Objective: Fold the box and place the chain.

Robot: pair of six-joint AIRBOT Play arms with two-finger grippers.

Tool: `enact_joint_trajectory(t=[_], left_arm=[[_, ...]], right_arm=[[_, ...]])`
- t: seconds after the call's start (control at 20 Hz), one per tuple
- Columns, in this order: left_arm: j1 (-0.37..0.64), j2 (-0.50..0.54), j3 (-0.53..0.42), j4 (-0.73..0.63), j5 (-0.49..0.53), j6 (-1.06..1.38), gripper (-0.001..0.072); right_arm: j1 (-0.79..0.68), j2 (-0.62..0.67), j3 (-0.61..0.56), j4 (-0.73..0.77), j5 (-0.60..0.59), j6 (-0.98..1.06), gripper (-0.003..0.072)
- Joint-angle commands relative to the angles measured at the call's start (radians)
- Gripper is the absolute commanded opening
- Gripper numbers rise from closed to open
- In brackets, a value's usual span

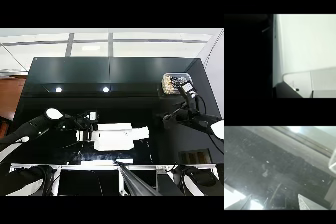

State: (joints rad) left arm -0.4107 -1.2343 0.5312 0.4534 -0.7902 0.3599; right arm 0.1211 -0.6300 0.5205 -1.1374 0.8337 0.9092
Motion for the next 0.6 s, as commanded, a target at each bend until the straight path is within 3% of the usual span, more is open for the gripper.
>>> enact_joint_trajectory(t=[0.0, 0.2, 0.3, 0.55], left_arm=[[-0.009, 0.001, -0.004, 0.072, 0.027, -0.013, 0.0092], [-0.02, 0.001, -0.004, 0.079, 0.063, -0.058, 0.0091], [-0.02, 0.002, -0.003, 0.069, 0.06, -0.057, 0.0028], [-0.019, 0.002, -0.003, 0.07, 0.055, -0.057, 0.0028]], right_arm=[[0.05, -0.026, 0.0, -0.001, 0.0, -0.028, 0.0656], [0.087, -0.079, 0.0, 0.0, -0.001, -0.028, 0.0656], [0.1, -0.093, 0.0, 0.001, 0.0, -0.028, 0.0656], [0.144, -0.119, 0.0, 0.053, 0.029, -0.027, 0.0656]])
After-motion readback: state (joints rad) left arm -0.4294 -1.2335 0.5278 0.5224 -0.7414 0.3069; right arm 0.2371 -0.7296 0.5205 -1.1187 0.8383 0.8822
